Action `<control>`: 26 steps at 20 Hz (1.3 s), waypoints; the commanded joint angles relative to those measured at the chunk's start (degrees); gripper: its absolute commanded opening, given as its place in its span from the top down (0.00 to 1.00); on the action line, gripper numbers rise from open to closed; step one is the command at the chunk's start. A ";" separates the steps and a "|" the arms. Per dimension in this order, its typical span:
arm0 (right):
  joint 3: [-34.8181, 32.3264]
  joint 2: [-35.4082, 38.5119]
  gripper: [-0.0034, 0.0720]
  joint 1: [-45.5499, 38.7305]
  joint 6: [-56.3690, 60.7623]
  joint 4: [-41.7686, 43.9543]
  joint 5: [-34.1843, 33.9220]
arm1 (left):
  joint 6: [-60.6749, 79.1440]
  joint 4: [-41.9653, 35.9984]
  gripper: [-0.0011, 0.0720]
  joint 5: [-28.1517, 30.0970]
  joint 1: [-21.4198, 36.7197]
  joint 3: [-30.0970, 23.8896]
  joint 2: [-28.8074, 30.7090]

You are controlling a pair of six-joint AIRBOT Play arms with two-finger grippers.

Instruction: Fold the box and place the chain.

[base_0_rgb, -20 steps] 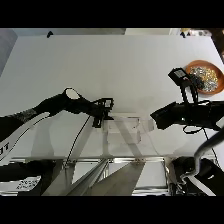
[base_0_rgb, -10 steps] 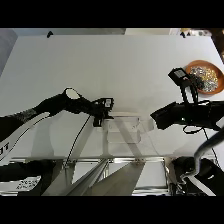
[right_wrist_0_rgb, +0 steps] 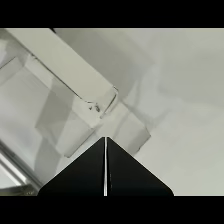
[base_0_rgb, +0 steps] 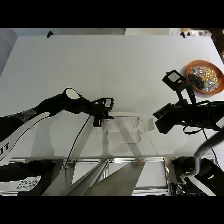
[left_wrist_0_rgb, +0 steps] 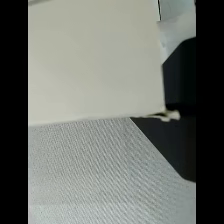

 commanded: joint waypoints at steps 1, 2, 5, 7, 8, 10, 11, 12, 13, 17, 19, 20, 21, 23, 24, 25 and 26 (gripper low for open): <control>-0.94 -0.28 0.94 0.04 -14.53 6.64 -2.80 | 0.00 0.02 0.97 -0.09 0.00 0.07 0.00; -1.79 -0.83 0.94 0.04 -18.32 9.66 -3.54 | 0.00 0.02 0.97 -0.15 0.00 0.07 0.00; -3.28 -5.27 0.93 0.04 -28.85 16.61 -2.32 | 0.00 0.02 0.97 -0.15 0.00 0.07 0.00; -3.28 -8.55 0.86 0.04 -33.07 15.82 0.66 | 0.00 0.02 0.97 -0.15 0.00 0.07 0.00; -3.32 -9.75 0.87 0.02 -34.29 15.56 1.99 | 0.00 0.02 0.97 -0.17 0.00 0.04 0.00; -4.59 -10.40 0.87 0.04 -34.67 14.73 0.76 | 0.00 0.00 0.97 -0.17 0.00 0.04 0.00; -6.51 -9.44 0.86 0.04 -36.17 14.05 -2.25 | 0.00 0.02 0.97 -0.17 0.00 0.07 0.00; -8.94 -8.02 0.86 0.24 -38.27 12.57 -5.16 | 0.00 0.00 0.97 -0.15 0.00 0.07 0.00; -11.93 -5.88 0.87 1.79 -39.23 8.15 -9.35 | 0.00 0.02 0.97 -0.17 0.00 0.07 0.00; -24.26 1.92 0.86 10.05 -39.06 1.46 -25.99 | 0.00 0.00 0.97 -0.15 0.00 0.04 0.00; -28.33 2.29 0.33 14.34 -39.06 1.66 -29.22 | 0.00 0.02 0.97 -0.17 0.00 0.04 0.00; -29.92 2.29 0.12 16.33 -39.06 1.66 -30.27 | 0.00 0.00 0.97 -0.17 0.00 0.07 0.00; -30.80 2.29 0.10 17.75 -39.04 1.66 -30.32 | 0.00 0.02 0.97 -0.15 0.00 0.07 0.00; -32.06 2.19 0.10 19.96 -39.04 2.80 -32.09 | 0.00 0.02 0.97 -0.17 -0.02 0.07 0.00; -32.63 1.95 0.10 21.11 -39.04 2.97 -34.18 | 0.00 0.02 0.97 -0.17 0.00 0.04 0.00; -33.03 1.38 0.10 22.16 -39.01 3.02 -36.09 | 0.00 0.02 0.97 -0.15 0.00 0.07 0.00; -33.22 0.31 0.09 23.41 -39.01 2.97 -37.16 | 0.00 0.02 0.97 -0.17 0.00 0.07 0.00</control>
